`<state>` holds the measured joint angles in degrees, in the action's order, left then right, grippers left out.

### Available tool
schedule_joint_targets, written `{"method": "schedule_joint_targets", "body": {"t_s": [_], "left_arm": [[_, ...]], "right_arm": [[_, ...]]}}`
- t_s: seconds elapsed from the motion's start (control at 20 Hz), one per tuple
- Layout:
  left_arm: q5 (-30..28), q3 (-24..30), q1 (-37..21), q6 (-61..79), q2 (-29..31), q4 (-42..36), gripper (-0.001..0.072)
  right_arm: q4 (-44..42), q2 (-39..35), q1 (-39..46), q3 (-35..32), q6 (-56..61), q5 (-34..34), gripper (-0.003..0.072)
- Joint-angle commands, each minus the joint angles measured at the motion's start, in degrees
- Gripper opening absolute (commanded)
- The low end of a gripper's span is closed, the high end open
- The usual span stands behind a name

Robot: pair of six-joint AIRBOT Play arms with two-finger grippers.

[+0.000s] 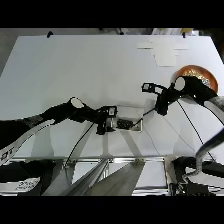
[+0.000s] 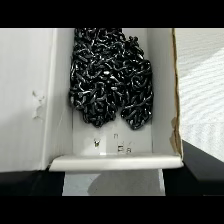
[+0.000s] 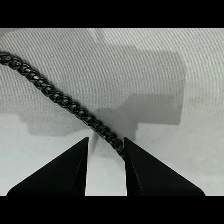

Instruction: Fold the box and place the chain.

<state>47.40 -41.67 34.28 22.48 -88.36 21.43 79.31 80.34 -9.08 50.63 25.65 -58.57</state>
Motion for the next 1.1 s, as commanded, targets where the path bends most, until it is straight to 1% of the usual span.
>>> {"method": "schedule_joint_targets", "body": {"t_s": [0.0, 0.1, 0.15, 0.2, 0.25, 0.3, 0.45, 0.6, 0.75, 0.85, 0.95, 1.05], "left_arm": [[0.0, 0.02, 0.02, 0.04, -0.02, 0.0, 0.036], [0.0, 0.02, 0.02, 0.04, -0.02, 0.0, 0.036], [0.0, 0.02, 0.02, 0.02, -0.02, 0.0, 0.036], [0.0, 0.02, 0.02, 0.02, -0.02, 0.0, 0.036], [0.0, 0.02, 0.02, 0.02, -0.02, 0.0, 0.036], [0.0, 0.0, 0.02, 0.02, -0.02, 0.0, 0.036], [0.0, 0.02, 0.02, 0.02, -0.02, 0.0, 0.036], [0.0, 0.02, 0.02, 0.02, -0.02, 0.0, 0.036], [0.0, 0.02, 0.02, 0.02, -0.02, 0.0, 0.036], [0.0, 0.02, 0.02, 0.02, -0.02, 0.0, 0.036], [0.02, 0.02, 0.02, 0.02, -0.02, 0.0, 0.036], [-0.02, 0.02, 0.02, 0.02, -0.02, 0.0, 0.036]], "right_arm": [[-0.04, 1.01, -0.07, -0.07, -0.17, 0.33, 0.0219], [-0.02, 1.75, -0.07, -0.07, -0.04, 0.31, 0.0213], [-0.04, 2.01, -0.07, -0.07, -0.02, 0.15, 0.0169], [-0.07, 2.16, -0.07, -0.07, -0.02, -0.44, 0.0146], [-0.04, 2.16, -0.07, -0.07, -0.02, -1.01, 0.0063], [-0.04, 2.08, -0.07, -0.07, -0.02, -2.32, 0.0016], [0.04, -0.48, -0.07, -0.07, 0.52, -5.11, 0.0016], [-0.09, -7.96, -0.07, -0.07, 5.7, -8.35, 0.0016], [-2.71, -16.92, -0.09, -0.07, 10.91, -14.86, 0.0016], [-8.46, -22.34, -0.09, -0.09, 13.64, -20.09, 0.0015], [-17.18, -27.06, -0.09, -0.44, 13.55, -24.35, 0.0015], [-25.14, -31.52, -1.05, -1.18, 13.55, -25.42, 0.0015]]}}
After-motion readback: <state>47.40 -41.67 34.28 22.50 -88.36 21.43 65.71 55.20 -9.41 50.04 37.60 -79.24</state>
